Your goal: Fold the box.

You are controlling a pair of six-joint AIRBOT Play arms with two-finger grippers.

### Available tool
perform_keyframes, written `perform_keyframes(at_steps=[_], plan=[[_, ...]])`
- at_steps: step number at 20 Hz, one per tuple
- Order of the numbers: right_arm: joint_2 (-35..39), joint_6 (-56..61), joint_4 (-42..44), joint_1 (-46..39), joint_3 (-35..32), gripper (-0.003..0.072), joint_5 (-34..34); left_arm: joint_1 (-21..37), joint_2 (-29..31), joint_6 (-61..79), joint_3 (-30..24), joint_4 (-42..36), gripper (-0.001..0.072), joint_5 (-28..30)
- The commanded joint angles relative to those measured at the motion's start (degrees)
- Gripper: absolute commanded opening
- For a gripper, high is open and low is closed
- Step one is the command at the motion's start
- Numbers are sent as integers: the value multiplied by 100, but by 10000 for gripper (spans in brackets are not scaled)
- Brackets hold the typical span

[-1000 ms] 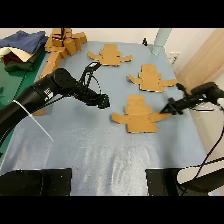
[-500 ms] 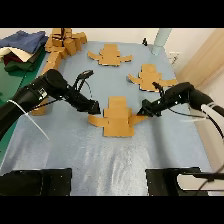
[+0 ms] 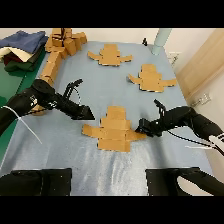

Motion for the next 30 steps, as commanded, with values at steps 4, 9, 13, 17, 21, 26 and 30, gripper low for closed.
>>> perform_keyframes(at_steps=[4, 9, 13, 17, 21, 26, 30], plan=[[-413, -787, 485, 166, -61, 82, 186, 103, 4, 92, -17, -385, 475, 219], [-302, -1711, 579, 184, -20, 2, 243, 402, -31, 81, 74, -330, 475, 273], [570, -2065, 472, 675, -389, 2, 577, 678, -348, 92, 72, -378, 476, 166], [1097, -2059, 334, 1060, -505, 2, 789, 483, -907, 483, 98, -608, 477, 205], [1123, -2059, 319, 1082, -505, 2, 776, 345, -1556, 866, 501, -1189, 477, 184], [1123, -2046, 306, 1082, -505, 2, 710, 234, -2063, 898, 647, -1491, 476, 107], [1123, -2046, 306, 1082, -505, 2, 634, -66, -2461, 1023, 872, -1939, 476, 101]])
